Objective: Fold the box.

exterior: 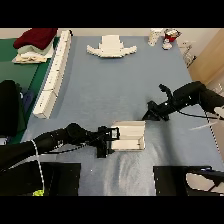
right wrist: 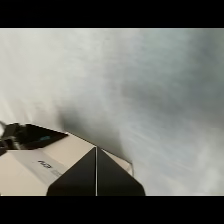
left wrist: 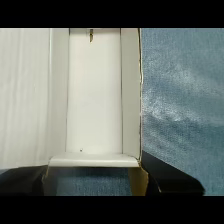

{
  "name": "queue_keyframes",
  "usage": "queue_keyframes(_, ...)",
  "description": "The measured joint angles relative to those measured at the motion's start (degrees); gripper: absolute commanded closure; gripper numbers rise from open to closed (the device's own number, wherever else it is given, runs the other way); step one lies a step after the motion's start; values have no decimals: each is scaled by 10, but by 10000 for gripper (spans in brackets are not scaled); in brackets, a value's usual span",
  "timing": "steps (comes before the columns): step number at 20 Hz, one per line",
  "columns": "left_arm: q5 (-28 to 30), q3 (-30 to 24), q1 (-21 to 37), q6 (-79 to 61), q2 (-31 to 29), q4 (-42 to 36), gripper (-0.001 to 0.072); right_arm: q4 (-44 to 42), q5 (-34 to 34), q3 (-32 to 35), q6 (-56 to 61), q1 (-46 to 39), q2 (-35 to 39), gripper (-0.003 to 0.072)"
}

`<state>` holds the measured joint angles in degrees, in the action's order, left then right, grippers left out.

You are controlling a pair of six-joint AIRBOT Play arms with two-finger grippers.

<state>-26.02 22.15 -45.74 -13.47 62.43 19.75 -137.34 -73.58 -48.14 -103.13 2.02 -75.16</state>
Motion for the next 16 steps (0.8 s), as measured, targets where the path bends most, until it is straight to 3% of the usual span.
queue_keyframes(3, 0, 0, 0, 0, 0, 0, 293, -41, -26, -21, -86, 10, -42, 686)
queue_keyframes(7, 0, 0, 0, 0, 0, 0, 293, -58, -53, -19, -163, 47, -45, 686)
queue_keyframes(11, 0, 0, 0, 0, 0, 0, 293, -58, -42, 25, -205, 100, 9, 686)
queue_keyframes(16, 0, 0, 0, 0, 0, 0, 293, -40, 33, 85, -243, 167, 120, 686)
